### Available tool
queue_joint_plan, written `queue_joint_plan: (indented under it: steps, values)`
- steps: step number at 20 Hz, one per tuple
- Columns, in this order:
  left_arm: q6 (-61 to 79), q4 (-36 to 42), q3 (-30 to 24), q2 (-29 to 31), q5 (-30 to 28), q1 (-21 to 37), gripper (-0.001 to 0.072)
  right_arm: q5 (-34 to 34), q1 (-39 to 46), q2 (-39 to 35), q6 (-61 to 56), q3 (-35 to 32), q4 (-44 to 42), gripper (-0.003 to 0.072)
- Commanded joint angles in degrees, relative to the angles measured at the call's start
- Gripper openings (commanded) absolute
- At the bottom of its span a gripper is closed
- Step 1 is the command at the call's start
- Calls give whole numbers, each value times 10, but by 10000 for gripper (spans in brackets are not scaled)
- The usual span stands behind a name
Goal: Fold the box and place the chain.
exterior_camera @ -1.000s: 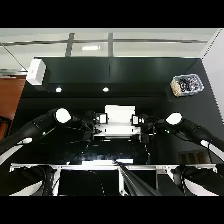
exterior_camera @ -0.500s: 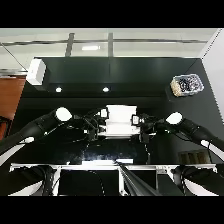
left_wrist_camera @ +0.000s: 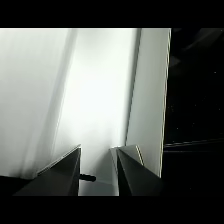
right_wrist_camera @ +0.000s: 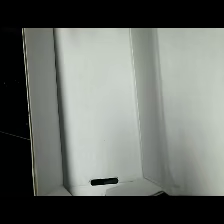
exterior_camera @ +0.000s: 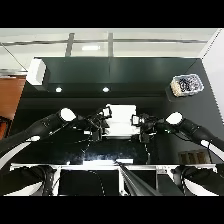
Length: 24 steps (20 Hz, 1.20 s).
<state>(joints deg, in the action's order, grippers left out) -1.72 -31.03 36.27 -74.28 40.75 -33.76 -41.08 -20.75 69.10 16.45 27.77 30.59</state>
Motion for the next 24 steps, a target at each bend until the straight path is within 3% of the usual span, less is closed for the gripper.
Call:
queue_joint_plan:
  steps: [1, 2, 3, 4, 5, 6, 7, 8, 9, 10, 11, 12, 19, 21, 24]
  values:
    - [0, 2, 0, -6, 1, -3, 274, 0, -1, 0, -1, 0, -1, 229]
    - [1, 2, 0, -6, 1, -4, 304, 0, -1, 0, -1, 0, -1, 229]
    - [1, 2, 0, -6, 1, -4, 434, 0, -1, 0, -1, 0, -1, 229]
    - [1, 2, 0, -6, 1, -4, 463, 0, -1, 0, -1, 0, -1, 229]
    - [1, 1, 0, -6, 2, -4, 459, 0, -1, 0, -1, 0, -1, 229]
    - [1, 0, 0, -6, 2, -4, 354, 0, -1, 0, -1, 0, -1, 229]
    - [2, 0, 0, -6, 1, -4, 368, 0, -1, 0, -1, 0, -1, 229]
    - [3, 0, 0, -6, 1, -4, 470, 0, -1, 0, -1, 0, -1, 229]
    - [3, -1, 0, -6, 1, -4, 475, 0, -1, 0, -1, 0, -1, 229]
    - [3, -1, 1, -5, 1, -3, 357, 0, -1, 0, -1, 0, -1, 229]
    - [2, -16, 5, -1, 2, -3, 137, 0, -1, 0, -1, 0, -1, 229]
    - [-12, -45, 11, 8, 2, -3, 38, 0, -1, 0, -1, 0, -1, 229]
    - [-294, -344, 24, 174, 31, 53, 30, 0, -1, 0, -1, 0, -1, 229]
    - [-473, -382, 24, 205, 65, 104, 30, 0, -1, 0, -1, 0, -1, 229]
    - [-784, -383, 13, 196, 124, 197, 30, 0, -1, 0, -2, 0, -1, 229]
